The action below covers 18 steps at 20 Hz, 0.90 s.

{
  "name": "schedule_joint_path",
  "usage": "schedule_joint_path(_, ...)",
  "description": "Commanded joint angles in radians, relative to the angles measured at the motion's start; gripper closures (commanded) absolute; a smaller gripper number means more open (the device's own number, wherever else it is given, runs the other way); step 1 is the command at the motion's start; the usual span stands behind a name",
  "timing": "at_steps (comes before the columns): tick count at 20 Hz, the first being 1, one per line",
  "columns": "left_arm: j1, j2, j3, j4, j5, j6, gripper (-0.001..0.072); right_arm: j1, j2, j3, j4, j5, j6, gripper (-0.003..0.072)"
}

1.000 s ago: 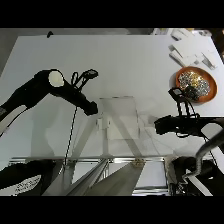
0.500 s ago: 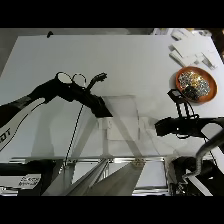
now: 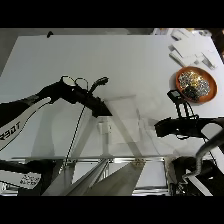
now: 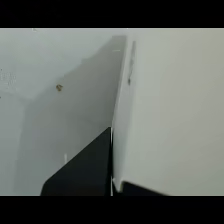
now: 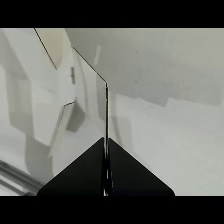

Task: Fold the box and place the chain.

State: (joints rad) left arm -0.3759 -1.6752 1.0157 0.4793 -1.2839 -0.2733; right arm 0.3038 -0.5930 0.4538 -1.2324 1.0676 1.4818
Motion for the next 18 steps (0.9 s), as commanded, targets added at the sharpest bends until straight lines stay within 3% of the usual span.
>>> schedule_joint_path(1, -0.005, 0.012, 0.000, 0.016, 0.006, 0.111, 0.0707, 0.000, 0.002, 0.002, 0.002, -0.001, 0.002, 0.0663)
schedule_joint_path(2, -0.013, 0.026, 0.000, 0.026, 0.021, 0.117, 0.0707, 0.000, 0.003, 0.003, 0.003, -0.003, 0.002, 0.0659)
schedule_joint_path(5, -0.066, 0.078, 0.001, 0.151, 0.098, 0.116, 0.0707, 0.000, 0.003, 0.042, -0.003, -0.003, -0.003, 0.0334)
schedule_joint_path(7, -0.122, 0.102, 0.001, 0.235, 0.144, 0.117, 0.0706, 0.000, 0.003, 0.074, -0.020, -0.006, -0.043, 0.0317)
schedule_joint_path(11, -0.222, 0.105, 0.001, 0.246, 0.263, 0.159, 0.0703, 0.000, 0.003, 0.094, -0.133, -0.008, -0.051, 0.0318)
schedule_joint_path(18, -0.256, 0.079, 0.000, 0.112, 0.346, 0.278, 0.0706, 0.000, 0.003, 0.094, -0.171, -0.010, -0.051, 0.0318)
